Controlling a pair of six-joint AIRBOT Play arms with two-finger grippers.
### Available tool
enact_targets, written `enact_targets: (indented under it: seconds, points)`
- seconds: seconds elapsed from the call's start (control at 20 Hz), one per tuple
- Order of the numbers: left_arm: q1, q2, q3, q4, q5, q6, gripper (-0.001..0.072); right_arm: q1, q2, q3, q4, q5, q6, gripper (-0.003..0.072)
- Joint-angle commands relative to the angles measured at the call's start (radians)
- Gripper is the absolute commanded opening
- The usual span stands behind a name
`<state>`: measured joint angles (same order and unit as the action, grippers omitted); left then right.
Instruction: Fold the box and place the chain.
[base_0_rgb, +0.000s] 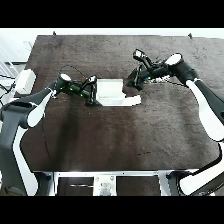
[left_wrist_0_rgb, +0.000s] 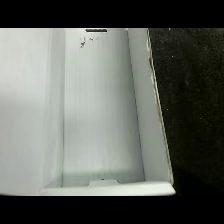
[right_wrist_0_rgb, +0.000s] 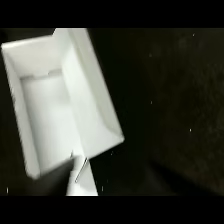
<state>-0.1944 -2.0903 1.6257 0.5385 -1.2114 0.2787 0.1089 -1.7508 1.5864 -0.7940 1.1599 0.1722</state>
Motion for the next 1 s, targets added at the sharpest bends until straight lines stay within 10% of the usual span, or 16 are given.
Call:
enact_targets:
  seconds: [0.0, 0.65, 0.95]
  points:
    - [0.000, 0.001, 0.000, 0.000, 0.001, 0.000, 0.0471, -0.005, 0.040, -0.046, -0.155, 0.046, 0.001, 0.0668]
    - [0.000, 0.001, 0.000, 0.000, 0.007, -0.001, 0.0472, 0.077, 0.018, -0.244, -0.070, -0.180, -0.159, 0.0657]
    - [0.000, 0.001, 0.000, 0.000, 0.008, -0.001, 0.0471, 0.096, -0.002, -0.245, -0.026, -0.180, -0.198, 0.0411]
